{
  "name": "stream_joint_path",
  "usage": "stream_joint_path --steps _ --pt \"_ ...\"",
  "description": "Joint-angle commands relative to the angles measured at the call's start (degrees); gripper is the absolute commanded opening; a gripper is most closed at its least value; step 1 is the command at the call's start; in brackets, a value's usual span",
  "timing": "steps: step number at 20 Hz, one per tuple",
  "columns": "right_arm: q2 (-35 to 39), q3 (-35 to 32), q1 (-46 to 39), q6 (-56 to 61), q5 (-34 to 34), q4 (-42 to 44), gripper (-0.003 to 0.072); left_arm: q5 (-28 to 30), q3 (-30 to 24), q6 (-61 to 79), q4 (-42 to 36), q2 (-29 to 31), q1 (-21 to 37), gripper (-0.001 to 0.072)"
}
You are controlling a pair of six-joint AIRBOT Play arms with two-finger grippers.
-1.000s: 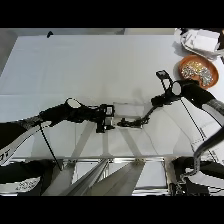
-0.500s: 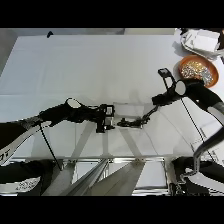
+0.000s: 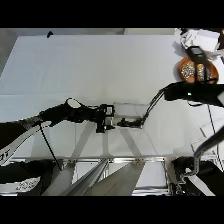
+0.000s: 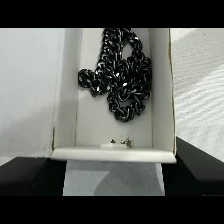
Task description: Fold the box and place the chain.
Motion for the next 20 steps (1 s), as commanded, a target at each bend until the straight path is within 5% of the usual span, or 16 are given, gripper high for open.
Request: stream_joint_path --steps 1,6,11,16,20 --pt "12.2 0.1 0.0 -2.3 0.1 7.2 0.0011 0.0 0.0 0.0 0.0 0.0 0.0 0.0251" --pt "20.3 0.1 0.0 -7.3 -1.7 19.5 0.0011 0.0 0.0 0.0 0.0 0.0 0.0 0.0251" --pt "20.5 0.1 0.0 -11.4 -2.2 27.6 0.0011 0.0 0.0 0.0 0.0 0.0 0.0 0.0251" --pt "15.3 0.0 0.4 -13.9 -1.3 30.4 0.0011 0.0 0.0 0.0 0.0 0.0 0.0 0.0251" --pt "4.4 0.0 8.8 -17.1 -1.1 28.8 0.0011 0.0 0.0 0.0 0.0 0.0 0.0 0.0251"
